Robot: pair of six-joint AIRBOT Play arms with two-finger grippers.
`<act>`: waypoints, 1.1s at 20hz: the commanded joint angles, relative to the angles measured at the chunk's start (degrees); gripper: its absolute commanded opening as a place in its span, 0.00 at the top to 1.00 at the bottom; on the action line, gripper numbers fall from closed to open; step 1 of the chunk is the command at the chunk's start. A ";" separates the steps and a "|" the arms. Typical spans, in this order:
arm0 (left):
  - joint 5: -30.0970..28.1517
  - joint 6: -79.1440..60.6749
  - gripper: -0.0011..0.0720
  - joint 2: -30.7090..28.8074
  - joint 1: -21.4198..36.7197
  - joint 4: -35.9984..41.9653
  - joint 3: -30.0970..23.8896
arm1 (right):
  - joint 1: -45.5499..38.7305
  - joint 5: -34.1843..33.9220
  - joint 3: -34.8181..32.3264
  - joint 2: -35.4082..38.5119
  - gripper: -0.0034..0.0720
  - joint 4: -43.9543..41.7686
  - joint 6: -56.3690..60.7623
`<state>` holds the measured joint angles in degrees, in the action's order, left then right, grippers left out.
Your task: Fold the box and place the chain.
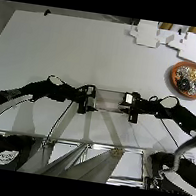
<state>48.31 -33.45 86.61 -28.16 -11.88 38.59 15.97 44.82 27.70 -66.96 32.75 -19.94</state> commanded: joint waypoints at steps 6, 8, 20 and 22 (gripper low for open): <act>-0.07 0.11 0.52 -0.02 -0.07 0.11 0.02 | 1.33 -3.04 -0.04 0.50 0.33 0.02 1.31; -0.09 0.11 0.52 -0.02 -0.04 0.09 0.02 | 1.33 -3.06 -0.04 2.56 0.33 3.58 4.90; -0.09 0.11 0.52 -0.02 -0.07 0.09 0.02 | -14.84 3.91 -0.04 26.08 0.93 16.22 47.78; -0.07 0.11 0.52 -0.02 -0.07 0.09 0.02 | -17.20 1.51 -0.04 25.73 0.93 16.70 54.84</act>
